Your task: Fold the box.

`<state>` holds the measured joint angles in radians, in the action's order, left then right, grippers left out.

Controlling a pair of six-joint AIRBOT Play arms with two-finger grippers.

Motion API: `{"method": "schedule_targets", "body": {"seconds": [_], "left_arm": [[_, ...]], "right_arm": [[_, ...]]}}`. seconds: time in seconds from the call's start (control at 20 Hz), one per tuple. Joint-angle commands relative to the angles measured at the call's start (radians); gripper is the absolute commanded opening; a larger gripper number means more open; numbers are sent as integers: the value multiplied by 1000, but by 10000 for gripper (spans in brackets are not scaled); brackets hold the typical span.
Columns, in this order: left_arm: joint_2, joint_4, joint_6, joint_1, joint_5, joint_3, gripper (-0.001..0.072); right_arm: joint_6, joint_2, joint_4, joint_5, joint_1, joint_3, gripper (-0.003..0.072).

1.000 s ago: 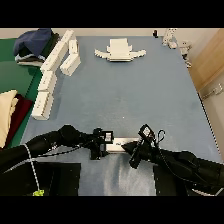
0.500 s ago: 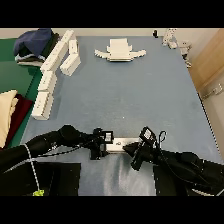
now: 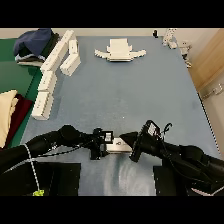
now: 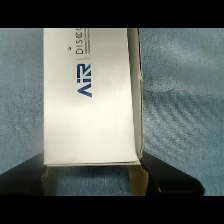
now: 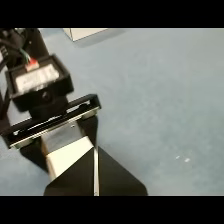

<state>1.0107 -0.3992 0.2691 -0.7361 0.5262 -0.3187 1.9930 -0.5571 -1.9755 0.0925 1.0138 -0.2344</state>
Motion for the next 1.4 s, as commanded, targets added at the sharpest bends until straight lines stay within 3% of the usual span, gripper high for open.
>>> {"method": "schedule_targets", "body": {"seconds": [0.0,0.35,0.6,0.9,1.35], "left_arm": [[0,0,0,0,0,0,462],[0,0,0,0,0,0,462],[0,0,0,0,0,0,462],[0,0,0,0,0,0,462],[0,0,0,0,-3,-1,462]], "right_arm": [[-5,-65,196,225,-105,-178,36],[-366,-361,389,755,-518,-646,36],[-506,-569,397,1046,-780,-793,36],[-591,-715,396,1123,-896,-796,36],[-590,-721,397,1120,-896,-796,36]]}}
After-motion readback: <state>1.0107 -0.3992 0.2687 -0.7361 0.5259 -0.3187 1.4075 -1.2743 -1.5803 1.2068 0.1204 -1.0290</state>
